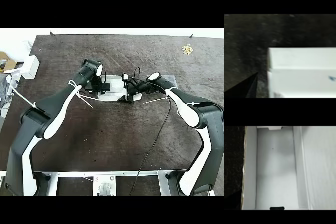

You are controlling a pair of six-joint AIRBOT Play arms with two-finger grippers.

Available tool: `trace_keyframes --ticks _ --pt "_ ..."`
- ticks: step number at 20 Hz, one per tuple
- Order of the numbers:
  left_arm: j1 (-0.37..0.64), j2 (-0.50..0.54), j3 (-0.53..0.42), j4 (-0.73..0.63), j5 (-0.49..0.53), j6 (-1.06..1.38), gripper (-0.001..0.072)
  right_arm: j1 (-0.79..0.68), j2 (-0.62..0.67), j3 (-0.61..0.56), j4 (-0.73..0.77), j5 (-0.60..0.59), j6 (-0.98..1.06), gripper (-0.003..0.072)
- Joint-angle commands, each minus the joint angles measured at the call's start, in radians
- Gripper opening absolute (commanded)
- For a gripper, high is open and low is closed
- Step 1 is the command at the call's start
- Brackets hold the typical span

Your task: Fold the box and place the chain.

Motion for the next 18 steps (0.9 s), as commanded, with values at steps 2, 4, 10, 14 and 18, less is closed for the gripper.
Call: trace_keyframes --ticks 2,4,10,14,18 --pt "-0.008 -0.028 0.006 0.052 -0.018 -0.031 0.0359 0.001 -0.001 0.000 0.000 0.000 0.000 0.0429" --pt "-0.014 -0.033 0.006 0.063 -0.015 -0.031 0.0345 0.001 -0.001 0.000 0.000 0.000 0.000 0.0429" --pt "-0.026 -0.032 0.006 0.123 -0.006 -0.055 0.0100 0.001 -0.001 0.000 0.000 0.000 0.000 0.0429" --pt "-0.027 -0.033 0.006 0.116 -0.015 -0.048 0.0010 0.001 -0.001 0.000 0.000 0.000 0.000 0.0429" --pt "-0.026 -0.031 0.006 0.107 -0.023 -0.044 0.0024 0.001 -0.001 0.000 0.000 0.000 0.000 0.0429"
